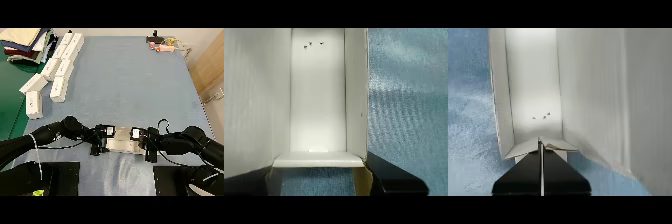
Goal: Fold the box.
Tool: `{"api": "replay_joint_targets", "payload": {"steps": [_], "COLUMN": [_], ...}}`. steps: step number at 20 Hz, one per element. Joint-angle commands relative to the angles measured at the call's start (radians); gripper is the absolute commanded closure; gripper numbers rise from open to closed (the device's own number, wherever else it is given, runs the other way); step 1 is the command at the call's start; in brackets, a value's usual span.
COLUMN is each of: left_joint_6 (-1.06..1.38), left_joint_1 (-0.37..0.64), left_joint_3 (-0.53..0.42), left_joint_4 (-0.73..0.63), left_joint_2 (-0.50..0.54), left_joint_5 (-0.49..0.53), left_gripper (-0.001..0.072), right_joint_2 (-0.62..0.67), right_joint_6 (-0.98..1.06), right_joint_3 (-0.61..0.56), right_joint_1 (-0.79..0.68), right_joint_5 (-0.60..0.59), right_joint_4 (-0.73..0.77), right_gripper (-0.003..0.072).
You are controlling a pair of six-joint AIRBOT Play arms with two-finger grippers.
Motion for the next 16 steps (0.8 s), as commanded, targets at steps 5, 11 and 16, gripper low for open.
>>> {"api": "replay_joint_targets", "payload": {"steps": [5,11,16], "left_joint_6": [0.002,0.002,0.002], "left_joint_1": [0.0,0.0,0.0], "left_joint_3": [0.001,0.001,0.001], "left_joint_4": [0.004,0.004,0.004], "left_joint_2": [0.0,0.0,0.0], "left_joint_5": [0.0,0.0,0.0], "left_gripper": [0.0203,0.0203,0.0203], "right_joint_2": [0.08,0.02,-0.088], "right_joint_6": [0.944,1.265,1.119], "right_joint_3": [0.123,0.084,0.031], "right_joint_1": [-0.016,-0.25,-0.326], "right_joint_5": [-0.369,-0.537,-0.359], "right_joint_4": [-0.519,-0.464,-0.195], "right_gripper": [0.0682,0.0683,0.0683]}}
